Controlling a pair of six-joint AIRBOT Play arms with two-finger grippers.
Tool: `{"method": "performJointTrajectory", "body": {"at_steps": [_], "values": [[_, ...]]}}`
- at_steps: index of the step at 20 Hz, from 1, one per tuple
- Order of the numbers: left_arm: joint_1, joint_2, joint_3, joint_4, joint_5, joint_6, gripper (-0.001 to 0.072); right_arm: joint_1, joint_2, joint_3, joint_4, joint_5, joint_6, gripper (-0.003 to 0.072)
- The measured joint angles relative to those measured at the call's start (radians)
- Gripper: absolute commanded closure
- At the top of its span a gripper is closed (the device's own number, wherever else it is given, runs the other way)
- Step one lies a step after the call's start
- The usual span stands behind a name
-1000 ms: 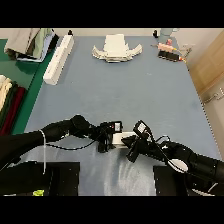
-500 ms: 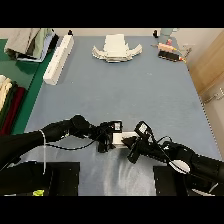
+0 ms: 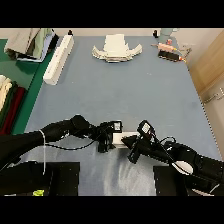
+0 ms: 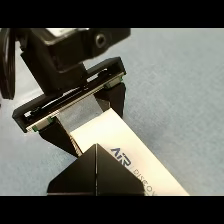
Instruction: Fold the box.
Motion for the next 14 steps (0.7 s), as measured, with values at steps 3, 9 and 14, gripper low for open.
{"method": "performJointTrajectory", "body": {"at_steps": [3, 9, 14], "values": [[0.0, 0.0, 0.0, 0.0, 0.0, 0.002, 0.0227, 0.0, -0.019, 0.0, 0.0, 0.013, 0.0, 0.0684], [0.0, 0.0, 0.0, 0.002, 0.001, 0.003, 0.0227, 0.0, -0.064, 0.0, 0.0, 0.035, 0.0, 0.0684], [0.0, 0.0, 0.0, 0.002, 0.001, 0.003, 0.0227, -0.001, -0.074, 0.001, 0.0, 0.055, 0.0, 0.0684]]}}
